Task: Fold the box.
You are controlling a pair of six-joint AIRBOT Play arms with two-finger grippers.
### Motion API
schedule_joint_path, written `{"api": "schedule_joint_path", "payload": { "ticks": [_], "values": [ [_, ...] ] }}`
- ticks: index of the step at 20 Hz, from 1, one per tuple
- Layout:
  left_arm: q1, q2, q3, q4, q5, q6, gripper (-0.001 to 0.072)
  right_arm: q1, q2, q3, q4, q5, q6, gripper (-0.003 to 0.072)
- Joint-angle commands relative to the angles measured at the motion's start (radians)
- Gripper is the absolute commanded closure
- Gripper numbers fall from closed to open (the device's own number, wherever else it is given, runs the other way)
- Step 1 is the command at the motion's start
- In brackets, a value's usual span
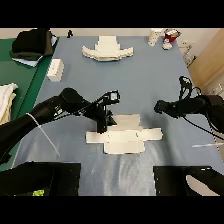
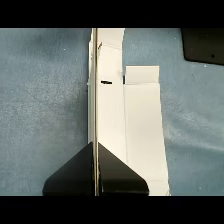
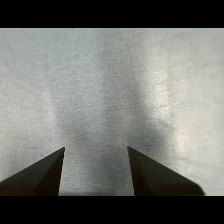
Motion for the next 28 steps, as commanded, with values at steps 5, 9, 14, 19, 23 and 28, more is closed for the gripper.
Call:
{"api": "schedule_joint_path", "payload": {
  "ticks": [5,9,14,19,23,28],
  "values": [
    [-0.003,-0.055,0.002,0.007,-0.023,-0.026,0.0693,0.0,-0.001,0.001,0.012,-0.019,0.0,0.0098],
    [-0.003,-0.055,0.001,0.026,-0.059,-0.029,0.0693,0.0,0.0,0.001,0.012,-0.029,0.0,0.0099],
    [-0.003,-0.055,0.001,0.028,-0.076,-0.069,0.0693,0.0,-0.001,0.001,0.023,-0.034,0.0,0.0098],
    [-0.003,-0.055,0.002,0.029,-0.076,-0.073,0.0693,0.0,0.0,0.001,0.061,-0.068,0.0,0.0395],
    [-0.003,-0.055,0.002,0.029,-0.076,-0.073,0.0693,0.005,0.003,0.001,0.108,-0.133,-0.026,0.0682],
    [-0.003,-0.055,0.002,0.029,-0.075,-0.072,0.0693,0.119,0.059,0.001,0.107,-0.227,-0.039,0.0683]
  ]
}}
